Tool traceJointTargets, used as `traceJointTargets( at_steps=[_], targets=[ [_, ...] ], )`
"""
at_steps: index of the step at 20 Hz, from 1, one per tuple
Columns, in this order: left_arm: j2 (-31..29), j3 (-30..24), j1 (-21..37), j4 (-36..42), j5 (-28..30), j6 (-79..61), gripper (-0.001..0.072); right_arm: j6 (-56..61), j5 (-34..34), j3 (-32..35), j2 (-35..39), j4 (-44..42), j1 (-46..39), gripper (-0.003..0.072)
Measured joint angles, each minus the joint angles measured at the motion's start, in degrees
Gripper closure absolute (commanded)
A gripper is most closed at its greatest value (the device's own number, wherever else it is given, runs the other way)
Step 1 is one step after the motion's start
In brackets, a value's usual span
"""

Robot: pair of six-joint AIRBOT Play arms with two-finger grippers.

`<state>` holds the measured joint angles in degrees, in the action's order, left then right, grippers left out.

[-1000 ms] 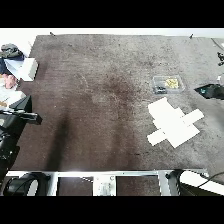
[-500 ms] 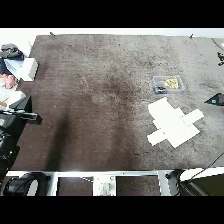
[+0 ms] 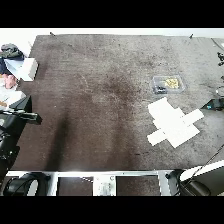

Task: Fold the box and place the chain.

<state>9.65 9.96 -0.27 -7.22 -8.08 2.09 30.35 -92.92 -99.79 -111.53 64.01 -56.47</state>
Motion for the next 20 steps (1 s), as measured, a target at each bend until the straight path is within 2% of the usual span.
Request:
traceJointTargets(
  at_steps=[11,13,20],
  targets=[
    [0.0,0.0,0.0,0.0,0.0,0.0,0.0697,-3.4,-2.3,-0.5,-3.0,0.5,0.2,0.0268],
    [0.0,0.0,0.0,0.0,0.0,0.0,0.0697,-3.6,-3.3,-0.5,-3.1,0.3,0.3,0.0330],
    [0.0,0.0,0.0,0.0,0.0,0.0,0.0697,-3.8,-5.8,2.0,-3.1,1.0,1.9,0.0331]
  ],
)
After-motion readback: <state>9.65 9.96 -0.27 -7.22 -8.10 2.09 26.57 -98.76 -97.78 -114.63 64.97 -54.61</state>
